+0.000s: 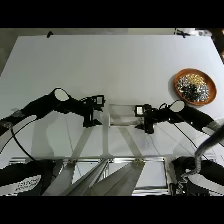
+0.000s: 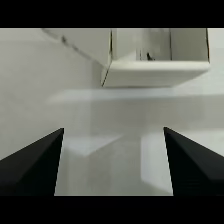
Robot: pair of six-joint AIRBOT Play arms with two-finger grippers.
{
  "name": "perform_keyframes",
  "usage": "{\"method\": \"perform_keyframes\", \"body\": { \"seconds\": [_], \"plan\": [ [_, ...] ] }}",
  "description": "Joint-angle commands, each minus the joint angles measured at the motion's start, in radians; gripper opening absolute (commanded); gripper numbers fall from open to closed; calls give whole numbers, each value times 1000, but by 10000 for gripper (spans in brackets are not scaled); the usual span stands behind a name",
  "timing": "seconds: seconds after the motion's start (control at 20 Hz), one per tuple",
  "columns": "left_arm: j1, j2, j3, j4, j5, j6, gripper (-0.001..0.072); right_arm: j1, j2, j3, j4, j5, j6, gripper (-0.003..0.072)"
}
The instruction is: Fold the box and place the chain.
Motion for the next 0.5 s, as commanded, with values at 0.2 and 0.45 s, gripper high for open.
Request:
{"method": "perform_keyframes", "body": {
  "seconds": [0.2,0.45],
  "plan": [
    [-115,-35,-2,-54,95,112,716,0,1,0,0,0,0,235],
    [-138,-66,-2,-78,90,83,717,0,1,0,0,0,0,235]
  ]
}}
